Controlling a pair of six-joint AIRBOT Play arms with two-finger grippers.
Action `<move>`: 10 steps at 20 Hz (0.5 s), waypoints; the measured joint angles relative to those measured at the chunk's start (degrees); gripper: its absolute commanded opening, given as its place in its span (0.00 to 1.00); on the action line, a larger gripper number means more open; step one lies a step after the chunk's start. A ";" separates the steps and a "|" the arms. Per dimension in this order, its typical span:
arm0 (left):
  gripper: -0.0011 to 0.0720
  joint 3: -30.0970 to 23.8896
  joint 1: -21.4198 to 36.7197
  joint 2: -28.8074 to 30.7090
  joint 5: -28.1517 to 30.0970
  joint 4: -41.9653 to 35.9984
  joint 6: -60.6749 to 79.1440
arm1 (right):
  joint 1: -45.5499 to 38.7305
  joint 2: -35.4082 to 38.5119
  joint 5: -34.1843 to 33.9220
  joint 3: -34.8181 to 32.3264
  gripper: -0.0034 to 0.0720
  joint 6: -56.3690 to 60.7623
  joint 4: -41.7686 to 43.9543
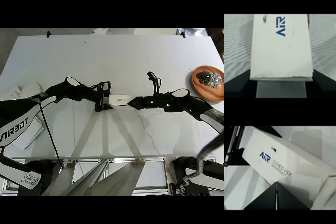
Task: Fold the box and place the chain.
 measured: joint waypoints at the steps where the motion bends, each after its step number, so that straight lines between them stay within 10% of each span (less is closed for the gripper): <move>1: 0.04 0.00 0.00 0.00 0.00 0.00 0.00 | 0.00 0.13 0.28 0.00 0.05 -0.07 0.22; 10: 0.04 -0.02 0.00 0.00 -0.04 0.00 -0.07 | 3.89 1.66 1.51 5.09 0.05 -2.58 10.73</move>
